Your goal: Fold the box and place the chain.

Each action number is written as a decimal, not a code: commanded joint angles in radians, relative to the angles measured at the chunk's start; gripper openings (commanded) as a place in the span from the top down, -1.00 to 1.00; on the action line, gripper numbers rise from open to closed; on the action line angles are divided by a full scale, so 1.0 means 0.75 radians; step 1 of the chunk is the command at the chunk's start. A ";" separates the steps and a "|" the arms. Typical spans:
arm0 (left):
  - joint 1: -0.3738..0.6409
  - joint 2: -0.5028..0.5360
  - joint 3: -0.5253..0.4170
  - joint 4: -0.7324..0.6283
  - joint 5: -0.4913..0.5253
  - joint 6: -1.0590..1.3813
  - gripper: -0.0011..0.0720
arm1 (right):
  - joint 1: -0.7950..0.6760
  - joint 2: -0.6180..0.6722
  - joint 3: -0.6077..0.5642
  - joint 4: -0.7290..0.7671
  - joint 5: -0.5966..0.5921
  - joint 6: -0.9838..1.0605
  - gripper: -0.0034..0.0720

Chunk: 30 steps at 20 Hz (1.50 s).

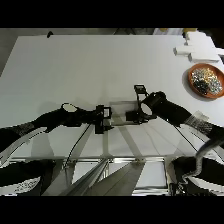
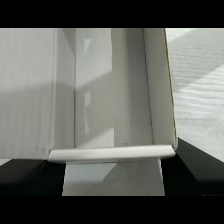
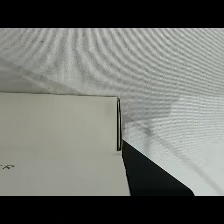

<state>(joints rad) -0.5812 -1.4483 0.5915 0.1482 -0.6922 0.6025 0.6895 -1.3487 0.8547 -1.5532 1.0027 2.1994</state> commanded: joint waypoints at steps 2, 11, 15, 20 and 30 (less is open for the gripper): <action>0.000 -0.001 -0.001 0.002 0.000 -0.001 0.40 | 0.002 0.000 0.001 -0.019 0.006 0.039 0.50; 0.000 -0.001 -0.001 0.002 -0.001 -0.001 0.40 | 0.002 0.000 0.000 -0.018 0.045 0.064 0.78; 0.000 -0.001 -0.001 0.002 -0.001 -0.001 0.40 | 0.002 0.000 0.000 -0.019 0.075 0.070 0.59; 0.000 -0.001 -0.001 0.002 -0.001 -0.001 0.40 | 0.002 0.000 0.000 -0.017 0.068 0.074 0.59; 0.000 -0.001 -0.001 0.002 0.000 -0.001 0.40 | 0.002 0.062 0.000 -0.009 0.106 -0.273 -0.15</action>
<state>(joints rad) -0.5816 -1.4483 0.5915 0.1490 -0.6914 0.6006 0.6895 -1.3270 0.8547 -1.5620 1.0611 2.1384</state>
